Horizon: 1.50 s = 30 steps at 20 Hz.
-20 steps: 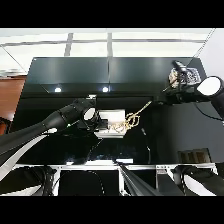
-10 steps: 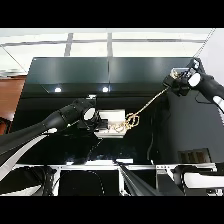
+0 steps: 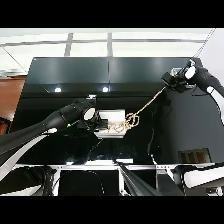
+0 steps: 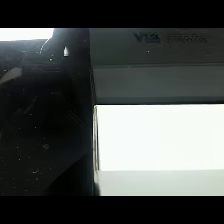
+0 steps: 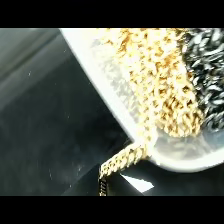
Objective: Fold the box and place the chain.
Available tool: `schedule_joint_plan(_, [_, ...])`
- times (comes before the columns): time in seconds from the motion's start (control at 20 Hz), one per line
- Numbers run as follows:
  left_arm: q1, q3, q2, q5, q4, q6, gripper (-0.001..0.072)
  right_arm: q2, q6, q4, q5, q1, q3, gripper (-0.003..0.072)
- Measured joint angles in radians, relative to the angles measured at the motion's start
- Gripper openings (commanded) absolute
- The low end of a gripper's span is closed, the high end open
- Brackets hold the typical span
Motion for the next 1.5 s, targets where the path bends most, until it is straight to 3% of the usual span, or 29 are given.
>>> schedule_joint_plan(0.15, [0.000,0.000,0.000,0.000,0.000,0.000,0.0029,0.108,-0.202,0.084,0.125,0.001,0.010,0.0012])
schedule_joint_plan(0.3, [0.000,0.000,0.000,0.000,0.000,0.000,0.0029,0.280,-0.411,0.230,0.338,0.002,0.015,0.0012])
schedule_joint_plan(0.45, [0.000,0.000,0.000,0.000,0.000,0.000,0.0029,0.459,-0.530,0.353,0.519,0.008,0.017,0.0012])
schedule_joint_plan(0.6, [0.000,0.000,0.000,0.000,0.000,0.000,0.0029,0.610,-0.585,0.478,0.618,0.013,0.018,0.0012])
schedule_joint_plan(0.8, [0.000,0.000,0.000,-0.001,0.000,0.000,0.0029,0.710,-0.616,0.613,0.682,0.017,0.018,0.0012])
schedule_joint_plan(1.05, [0.000,0.000,0.000,-0.005,0.000,0.000,0.0029,0.737,-0.629,0.660,0.711,0.099,-0.004,0.0012])
schedule_joint_plan(1.5, [0.000,0.000,0.000,-0.021,0.000,0.000,0.0029,0.735,-0.630,0.710,0.632,0.274,-0.060,0.0012])
